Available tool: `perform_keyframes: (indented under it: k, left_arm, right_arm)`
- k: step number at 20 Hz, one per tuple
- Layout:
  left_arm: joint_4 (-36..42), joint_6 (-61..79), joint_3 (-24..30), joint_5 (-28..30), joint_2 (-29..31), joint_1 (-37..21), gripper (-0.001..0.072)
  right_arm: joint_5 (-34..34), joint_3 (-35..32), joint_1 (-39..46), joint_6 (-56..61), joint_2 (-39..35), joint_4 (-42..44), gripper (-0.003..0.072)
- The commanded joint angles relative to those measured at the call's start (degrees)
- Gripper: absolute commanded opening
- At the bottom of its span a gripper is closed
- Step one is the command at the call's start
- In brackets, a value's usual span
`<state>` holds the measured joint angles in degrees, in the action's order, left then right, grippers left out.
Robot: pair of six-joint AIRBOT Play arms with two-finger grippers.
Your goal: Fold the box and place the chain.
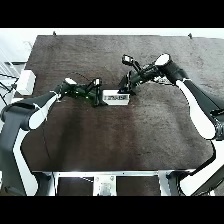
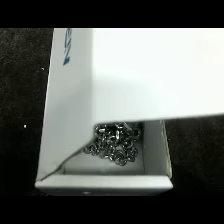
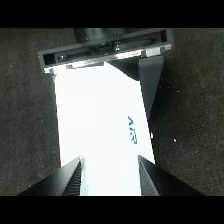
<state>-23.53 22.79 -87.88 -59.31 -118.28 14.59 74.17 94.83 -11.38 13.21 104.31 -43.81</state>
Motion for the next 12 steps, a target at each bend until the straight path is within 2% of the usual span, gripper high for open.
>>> perform_keyframes:
  k: [1,6,12]
  left_arm:
    - [0.00,0.00,-0.02,0.15,0.00,-0.04,0.0385]
    - [0.00,0.00,-0.02,0.15,0.00,-0.04,0.0385]
    - [0.00,0.00,-0.02,0.15,0.00,-0.04,0.0385]
  right_arm:
    - [-0.63,0.07,-0.09,-0.39,0.70,-0.39,0.0455]
    - [-0.76,0.04,-0.59,-0.39,1.51,-0.68,0.0454]
    - [-3.65,0.09,-1.16,-0.39,1.49,-1.05,0.0401]
